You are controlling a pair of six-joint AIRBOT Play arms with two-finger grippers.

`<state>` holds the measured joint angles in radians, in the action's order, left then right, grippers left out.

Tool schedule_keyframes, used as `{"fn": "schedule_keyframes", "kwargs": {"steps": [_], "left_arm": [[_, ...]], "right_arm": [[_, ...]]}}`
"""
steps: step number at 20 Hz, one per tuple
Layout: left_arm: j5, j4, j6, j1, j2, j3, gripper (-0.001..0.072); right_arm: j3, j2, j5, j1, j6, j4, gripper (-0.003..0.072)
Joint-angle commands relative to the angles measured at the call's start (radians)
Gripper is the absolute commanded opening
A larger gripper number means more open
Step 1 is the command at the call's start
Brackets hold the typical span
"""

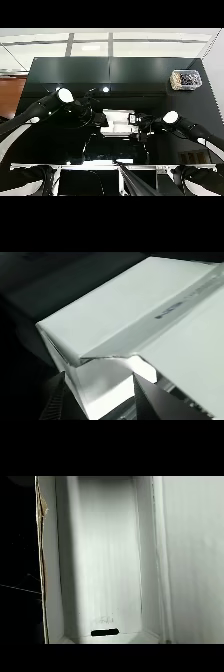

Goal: Fold the box and place the chain.

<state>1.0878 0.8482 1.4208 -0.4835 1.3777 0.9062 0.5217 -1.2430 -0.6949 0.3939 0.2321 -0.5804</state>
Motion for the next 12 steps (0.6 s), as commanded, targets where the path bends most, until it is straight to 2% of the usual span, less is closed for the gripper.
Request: {"fn": "schedule_keyframes", "kwargs": {"steps": [1,7,12], "left_arm": [[-0.019,0.195,0.170,-0.052,0.000,0.039,0.0491],[-0.091,0.227,0.298,-0.131,0.000,0.049,0.0488],[-0.086,0.281,0.369,-0.190,0.000,0.067,0.0487]], "right_arm": [[0.000,0.000,0.000,0.001,0.000,0.000,0.0478],[0.000,0.000,0.000,0.001,0.000,0.001,0.0478],[0.000,0.000,0.000,0.001,0.000,0.000,0.0478]]}}
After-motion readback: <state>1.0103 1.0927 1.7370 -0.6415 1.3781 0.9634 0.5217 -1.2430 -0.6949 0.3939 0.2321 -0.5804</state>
